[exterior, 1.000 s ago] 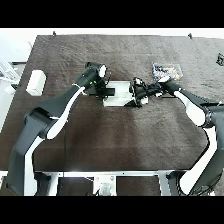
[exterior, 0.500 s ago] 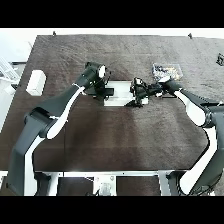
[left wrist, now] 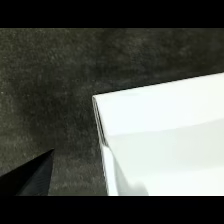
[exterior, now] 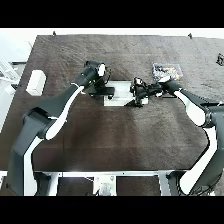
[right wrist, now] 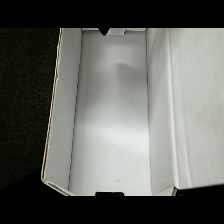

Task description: Fold the box and place the chain.

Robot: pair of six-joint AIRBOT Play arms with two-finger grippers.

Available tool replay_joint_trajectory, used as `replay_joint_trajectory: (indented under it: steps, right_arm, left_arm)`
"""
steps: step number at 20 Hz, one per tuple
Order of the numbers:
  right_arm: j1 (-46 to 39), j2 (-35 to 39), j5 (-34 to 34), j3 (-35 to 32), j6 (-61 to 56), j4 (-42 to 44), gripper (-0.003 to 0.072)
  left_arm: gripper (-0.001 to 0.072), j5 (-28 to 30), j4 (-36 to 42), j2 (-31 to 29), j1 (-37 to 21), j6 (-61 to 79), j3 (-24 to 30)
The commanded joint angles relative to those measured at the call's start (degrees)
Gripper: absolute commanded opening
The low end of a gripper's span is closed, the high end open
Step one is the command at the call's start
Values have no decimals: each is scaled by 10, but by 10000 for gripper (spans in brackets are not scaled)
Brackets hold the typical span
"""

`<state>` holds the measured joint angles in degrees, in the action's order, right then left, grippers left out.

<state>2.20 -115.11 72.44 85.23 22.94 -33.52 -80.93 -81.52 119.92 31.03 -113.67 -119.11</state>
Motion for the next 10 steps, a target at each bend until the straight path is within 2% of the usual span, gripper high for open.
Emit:
replay_joint_trajectory:
  steps: [1,5,10]
  right_arm:
    - [0,0,1,0,0,0,591]
    - [0,0,1,0,0,0,591]
    - [0,0,1,0,0,0,591]
  left_arm:
    - [669,-12,23,-15,-5,18,-1]
    - [669,-52,24,-51,-10,101,-2]
    - [669,-80,53,-114,-34,411,2]
